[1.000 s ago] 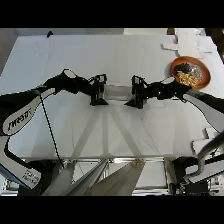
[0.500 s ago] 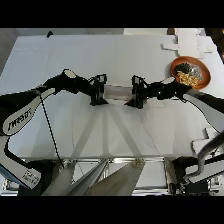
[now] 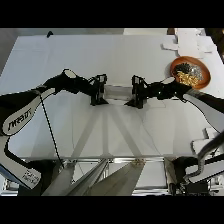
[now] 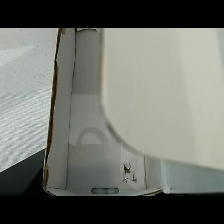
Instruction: Fold the box and place the chain.
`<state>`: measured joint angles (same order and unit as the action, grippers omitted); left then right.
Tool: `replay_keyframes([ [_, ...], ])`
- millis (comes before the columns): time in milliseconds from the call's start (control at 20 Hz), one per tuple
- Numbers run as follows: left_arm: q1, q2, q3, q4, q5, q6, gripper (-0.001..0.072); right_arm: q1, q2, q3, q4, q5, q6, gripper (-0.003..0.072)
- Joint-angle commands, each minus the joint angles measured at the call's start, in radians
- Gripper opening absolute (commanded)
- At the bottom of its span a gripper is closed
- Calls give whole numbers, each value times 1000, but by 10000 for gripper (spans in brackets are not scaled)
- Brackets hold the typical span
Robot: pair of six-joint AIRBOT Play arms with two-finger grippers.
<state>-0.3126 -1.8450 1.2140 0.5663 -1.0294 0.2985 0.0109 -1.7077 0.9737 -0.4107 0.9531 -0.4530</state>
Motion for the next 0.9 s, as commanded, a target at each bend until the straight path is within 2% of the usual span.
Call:
replay_keyframes([
  [0,-1,0,1,0,0,0,275,0,0,1,0,1,0,566],
  [500,-1,0,1,0,1,0,275,0,0,1,16,22,0,564],
  [550,-1,0,1,0,1,0,275,0,0,1,16,23,0,583],
  [600,-1,0,1,0,1,0,275,0,0,1,16,15,0,709],
  [750,-1,0,1,0,0,0,275,0,10,1,14,-69,0,720],
  [850,-1,0,1,0,1,0,275,-3,27,1,10,-81,0,720],
])
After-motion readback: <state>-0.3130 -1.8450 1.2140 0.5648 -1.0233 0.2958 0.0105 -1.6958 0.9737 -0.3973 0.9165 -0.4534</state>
